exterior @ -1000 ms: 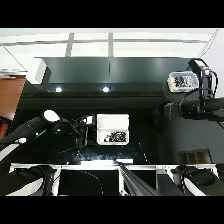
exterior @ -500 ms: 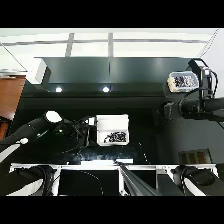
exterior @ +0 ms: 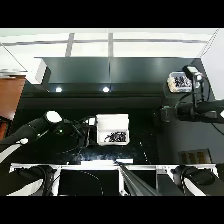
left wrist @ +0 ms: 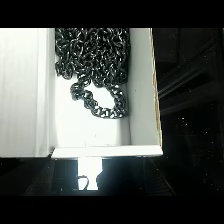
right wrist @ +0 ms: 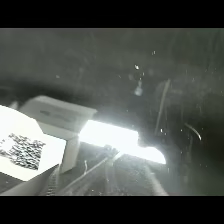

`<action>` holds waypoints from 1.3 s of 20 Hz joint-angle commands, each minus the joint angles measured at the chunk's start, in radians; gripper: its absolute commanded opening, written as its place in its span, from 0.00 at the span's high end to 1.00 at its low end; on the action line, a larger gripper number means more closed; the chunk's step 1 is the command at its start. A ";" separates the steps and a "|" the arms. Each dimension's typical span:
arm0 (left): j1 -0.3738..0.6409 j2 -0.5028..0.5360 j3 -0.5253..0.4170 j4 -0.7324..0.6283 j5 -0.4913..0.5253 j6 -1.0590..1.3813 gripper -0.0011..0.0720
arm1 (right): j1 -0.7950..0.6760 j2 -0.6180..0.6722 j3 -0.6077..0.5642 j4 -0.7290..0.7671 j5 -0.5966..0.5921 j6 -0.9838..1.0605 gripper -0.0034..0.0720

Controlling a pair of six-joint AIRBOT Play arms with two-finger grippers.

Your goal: Fold the box and place the chain.

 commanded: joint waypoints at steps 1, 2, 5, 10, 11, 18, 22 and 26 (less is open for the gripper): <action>0.000 -0.001 0.001 0.001 0.003 -0.001 0.51 | 0.008 -0.060 -0.045 0.009 -0.048 -0.060 0.00; 0.000 -0.001 0.001 0.001 0.003 -0.001 0.51 | 0.015 -0.101 -0.043 0.009 -0.089 -0.078 0.00; 0.000 -0.001 0.001 0.001 0.002 -0.001 0.51 | 0.014 -0.278 0.012 0.019 -0.277 -0.089 0.00; 0.000 -0.001 0.001 0.001 0.003 -0.001 0.51 | 0.011 -0.590 0.180 0.461 -0.214 -0.607 0.00; 0.000 -0.001 0.001 0.001 0.003 -0.001 0.50 | 0.010 -0.626 0.185 0.576 -0.153 -0.747 0.00; 0.000 -0.001 0.001 0.001 0.003 -0.001 0.50 | 0.013 -0.677 0.186 0.634 0.151 -0.909 0.00; 0.000 -0.001 0.001 0.001 0.003 -0.001 0.50 | 0.047 -0.677 0.186 0.631 0.158 -0.929 0.00; 0.000 -0.001 0.001 0.001 0.003 -0.001 0.50 | 0.110 -0.676 0.186 0.596 0.132 -0.984 0.00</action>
